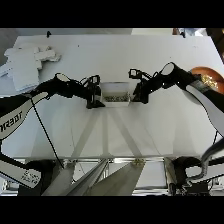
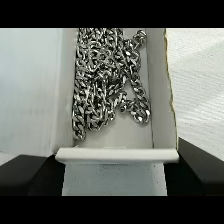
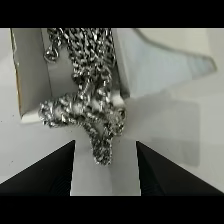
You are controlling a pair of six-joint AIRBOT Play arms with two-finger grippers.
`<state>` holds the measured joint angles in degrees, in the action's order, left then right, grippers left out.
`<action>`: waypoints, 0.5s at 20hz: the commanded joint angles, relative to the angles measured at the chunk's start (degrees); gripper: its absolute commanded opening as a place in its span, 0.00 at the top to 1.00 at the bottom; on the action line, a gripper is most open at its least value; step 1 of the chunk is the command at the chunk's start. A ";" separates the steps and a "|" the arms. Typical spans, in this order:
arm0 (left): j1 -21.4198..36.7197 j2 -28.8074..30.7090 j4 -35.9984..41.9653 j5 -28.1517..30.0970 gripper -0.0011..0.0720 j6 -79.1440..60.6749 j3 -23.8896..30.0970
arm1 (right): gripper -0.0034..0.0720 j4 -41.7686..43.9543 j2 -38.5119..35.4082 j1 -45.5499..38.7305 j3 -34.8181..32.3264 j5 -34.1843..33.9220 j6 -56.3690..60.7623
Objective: Fold the box and place the chain.
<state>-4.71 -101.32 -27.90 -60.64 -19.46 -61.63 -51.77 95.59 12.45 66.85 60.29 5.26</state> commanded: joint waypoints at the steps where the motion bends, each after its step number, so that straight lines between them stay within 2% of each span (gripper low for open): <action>1: -0.02 0.02 -0.02 0.02 0.22 0.00 -0.04 | 0.40 2.03 0.85 1.66 -0.02 -1.88 -5.07; 4: -0.02 0.02 -0.02 0.02 0.22 0.00 -0.04 | 0.43 2.12 0.92 2.69 -0.02 -3.23 -5.81; 5: -0.02 0.02 -0.02 0.02 0.22 0.00 -0.04 | 0.51 2.08 0.98 2.84 -0.02 -3.63 -5.79; 6: -0.02 0.02 -0.02 0.02 0.22 0.00 -0.04 | 0.66 2.08 1.09 2.84 -0.02 -3.54 -5.79; 8: -0.02 0.02 -0.02 0.00 0.22 0.00 -0.04 | 0.91 0.55 1.09 2.84 0.00 -2.69 -5.77; 10: -0.02 0.02 -0.02 0.02 0.22 0.00 -0.04 | 0.94 -2.16 1.09 2.82 0.00 -0.92 -5.31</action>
<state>-4.69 -101.32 -27.94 -60.66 -19.46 -61.65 -51.11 96.62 15.09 66.85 57.56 -0.01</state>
